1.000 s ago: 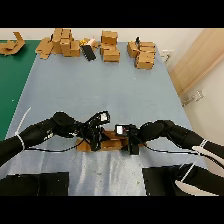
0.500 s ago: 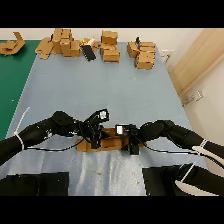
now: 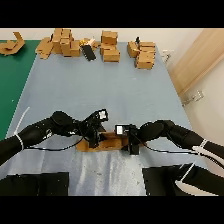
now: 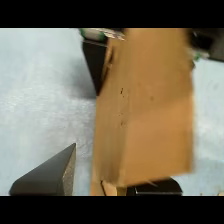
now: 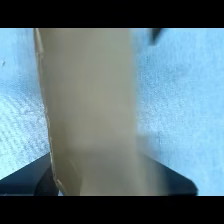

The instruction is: Fold the box.

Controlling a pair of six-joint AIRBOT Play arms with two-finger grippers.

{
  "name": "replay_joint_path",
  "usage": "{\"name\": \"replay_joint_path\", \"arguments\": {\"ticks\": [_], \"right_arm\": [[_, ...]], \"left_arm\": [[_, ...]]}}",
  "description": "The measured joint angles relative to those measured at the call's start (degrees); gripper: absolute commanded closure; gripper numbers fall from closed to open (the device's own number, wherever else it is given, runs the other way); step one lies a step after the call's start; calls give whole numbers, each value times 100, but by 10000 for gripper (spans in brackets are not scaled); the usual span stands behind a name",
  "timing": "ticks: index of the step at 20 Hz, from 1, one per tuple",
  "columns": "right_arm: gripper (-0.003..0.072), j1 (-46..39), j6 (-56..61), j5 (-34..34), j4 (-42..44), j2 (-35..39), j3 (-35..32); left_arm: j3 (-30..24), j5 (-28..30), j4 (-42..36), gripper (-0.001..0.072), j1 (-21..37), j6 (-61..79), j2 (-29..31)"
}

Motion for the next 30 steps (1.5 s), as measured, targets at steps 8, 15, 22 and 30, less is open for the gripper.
{"name": "replay_joint_path", "arguments": {"ticks": [8, 15, 22, 30], "right_arm": [[173, 0, -2, 2, -4, 0, 0], [173, 0, -7, 4, -66, 0, 0], [173, 0, -4, 4, -85, 0, 0], [173, 0, -4, -4, -87, 0, 0]], "left_arm": [[7, -439, 2146, 408, 656, -2247, 1353], [-278, -2059, 2621, 696, 925, -5506, 2037], [-1045, -896, -887, 696, 96, -5595, 1635], [-686, 599, -2332, 699, -109, -4909, 629]]}}
